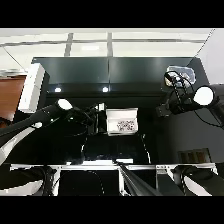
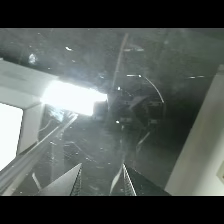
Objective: Fold the box and place the chain.
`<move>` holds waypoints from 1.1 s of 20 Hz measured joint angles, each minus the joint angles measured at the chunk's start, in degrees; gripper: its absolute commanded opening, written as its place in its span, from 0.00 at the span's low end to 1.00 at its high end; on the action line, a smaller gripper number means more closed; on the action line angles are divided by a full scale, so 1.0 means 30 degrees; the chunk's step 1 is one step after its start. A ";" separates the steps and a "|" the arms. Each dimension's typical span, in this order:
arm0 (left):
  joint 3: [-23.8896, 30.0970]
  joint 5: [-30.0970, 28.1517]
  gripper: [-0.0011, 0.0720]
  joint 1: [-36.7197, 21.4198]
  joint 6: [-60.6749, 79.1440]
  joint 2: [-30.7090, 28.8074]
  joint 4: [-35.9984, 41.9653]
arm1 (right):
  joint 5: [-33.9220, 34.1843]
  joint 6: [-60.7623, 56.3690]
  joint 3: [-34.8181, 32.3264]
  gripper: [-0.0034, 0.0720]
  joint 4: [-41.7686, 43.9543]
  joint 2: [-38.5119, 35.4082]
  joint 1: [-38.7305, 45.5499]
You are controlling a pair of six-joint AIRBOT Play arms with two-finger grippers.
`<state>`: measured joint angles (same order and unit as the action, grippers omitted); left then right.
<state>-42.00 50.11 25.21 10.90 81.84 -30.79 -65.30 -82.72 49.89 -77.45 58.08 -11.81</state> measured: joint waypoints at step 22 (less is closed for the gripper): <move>-0.0051 -0.1392 0.99 0.1086 -0.1698 0.0000 -0.0117 | 0.0109 0.0007 -0.0007 0.45 -0.0211 0.0153 0.0000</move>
<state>-42.15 45.93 28.47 5.80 81.84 -31.14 -64.97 -82.70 49.87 -78.08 58.54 -11.81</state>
